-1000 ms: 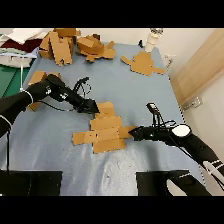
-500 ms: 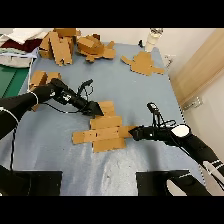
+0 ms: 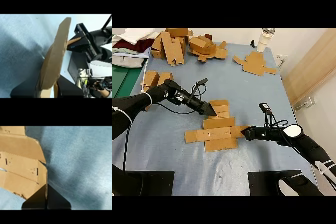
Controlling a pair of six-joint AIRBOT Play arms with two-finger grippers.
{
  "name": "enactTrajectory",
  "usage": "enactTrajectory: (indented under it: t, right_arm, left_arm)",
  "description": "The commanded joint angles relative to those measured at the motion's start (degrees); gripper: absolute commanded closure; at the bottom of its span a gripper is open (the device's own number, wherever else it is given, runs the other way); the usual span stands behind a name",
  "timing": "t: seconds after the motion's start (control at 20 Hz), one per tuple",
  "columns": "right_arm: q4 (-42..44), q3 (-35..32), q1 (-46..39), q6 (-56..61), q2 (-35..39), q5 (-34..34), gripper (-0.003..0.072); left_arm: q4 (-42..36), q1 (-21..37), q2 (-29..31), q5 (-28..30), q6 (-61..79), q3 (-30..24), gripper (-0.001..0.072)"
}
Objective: Fold the box.
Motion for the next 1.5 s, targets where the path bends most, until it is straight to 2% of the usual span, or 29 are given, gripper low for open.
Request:
enactTrajectory:
  t: [0.0,0.15,0.25,0.5,0.55,0.6,0.65,1.0,1.1,1.25,1.35,1.45]
  right_arm:
    - [-0.28,-0.04,0.07,0.00,0.02,0.02,0.0685]
    - [-0.28,-0.04,0.07,0.00,0.04,0.00,0.0685]
    - [-0.28,-0.04,0.07,0.00,0.02,0.00,0.0686]
    - [-0.26,-0.04,0.07,0.00,0.04,-0.09,0.0684]
    - [-0.22,-0.04,0.07,-0.02,0.04,-0.07,0.0680]
    - [-0.15,-0.04,0.07,0.00,0.04,-0.07,0.0560]
    - [0.02,-0.04,0.07,0.15,0.04,-0.07,0.0495]
    - [-0.63,2.08,-0.63,10.80,0.17,-0.33,0.0498]
    - [-3.78,2.78,-0.63,14.05,0.17,-0.04,0.0498]
    - [-9.27,4.33,-0.63,20.06,0.17,-0.35,0.0500]
    - [-8.79,6.10,-0.61,21.46,0.17,-0.87,0.0500]
    - [-7.34,7.87,-0.61,21.66,0.17,-1.57,0.0508]
  left_arm:
    - [-0.37,-0.07,-0.04,-0.33,1.64,0.00,0.0477]
    - [-0.33,-0.07,-0.04,-0.83,2.25,0.00,0.0479]
    - [-0.15,-0.07,-0.04,-1.14,2.86,0.00,0.0653]
    - [-0.13,-0.07,-0.04,-2.29,4.57,0.00,0.0661]
    - [-0.11,-0.07,-0.07,-2.60,6.10,0.00,0.0699]
    - [-0.13,-0.11,-0.07,-2.64,7.96,0.00,0.0699]
    - [-0.15,-0.37,-0.04,-2.45,9.94,0.00,0.0699]
    - [-0.15,-2.86,0.63,-6.91,21.22,-0.26,0.0701]
    - [-0.24,-2.80,1.95,-6.97,25.59,-1.33,0.0701]
    - [-0.66,-2.80,2.75,-4.55,32.28,-4.04,0.0701]
    - [-1.90,-2.78,2.78,-0.66,36.37,-6.80,0.0701]
    - [-3.80,-2.10,3.43,0.46,40.13,-9.16,0.0701]
